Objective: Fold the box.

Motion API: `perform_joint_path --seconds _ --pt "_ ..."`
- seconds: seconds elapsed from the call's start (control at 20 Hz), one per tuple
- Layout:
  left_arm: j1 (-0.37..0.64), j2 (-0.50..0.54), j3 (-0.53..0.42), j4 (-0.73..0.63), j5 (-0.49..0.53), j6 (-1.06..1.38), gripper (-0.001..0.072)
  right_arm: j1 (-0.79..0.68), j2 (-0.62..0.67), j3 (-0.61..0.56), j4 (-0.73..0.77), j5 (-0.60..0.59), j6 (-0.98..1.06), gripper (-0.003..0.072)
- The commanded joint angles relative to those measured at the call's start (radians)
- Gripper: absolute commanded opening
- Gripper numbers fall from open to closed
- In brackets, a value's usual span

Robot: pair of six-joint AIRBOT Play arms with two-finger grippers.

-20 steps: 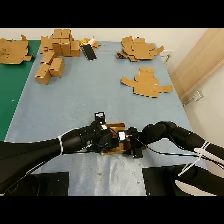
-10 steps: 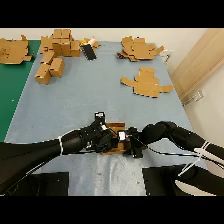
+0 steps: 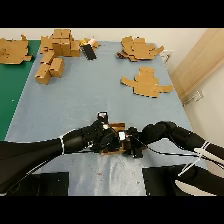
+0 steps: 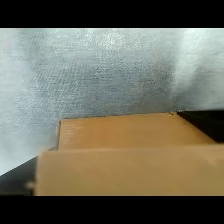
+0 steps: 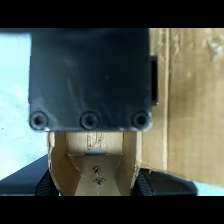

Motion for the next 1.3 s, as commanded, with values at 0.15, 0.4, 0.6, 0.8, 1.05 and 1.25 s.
perform_joint_path --seconds 0.15,0.4,0.6,0.8,1.05,1.25 --pt "0.002 0.024 0.009 0.005 -0.040 0.002 0.0596 0.000 0.001 0.001 0.000 0.000 0.000 0.0520" --pt "0.009 0.100 0.009 0.040 -0.051 -0.003 0.0595 0.000 0.001 0.001 0.000 0.000 0.000 0.0520" --pt "0.042 0.133 0.009 0.060 -0.142 -0.001 0.0595 0.000 0.001 0.001 0.000 0.000 0.000 0.0520" --pt "0.052 0.189 0.009 0.082 -0.150 0.002 0.0595 0.000 0.001 0.001 0.000 0.000 0.000 0.0520" --pt "0.052 0.236 0.009 0.117 -0.167 -0.001 0.0595 0.000 0.001 0.001 0.000 -0.001 0.000 0.0520" --pt "0.058 0.238 0.009 0.156 -0.320 0.008 0.0128 0.000 0.001 0.001 0.000 -0.002 0.000 0.0519"
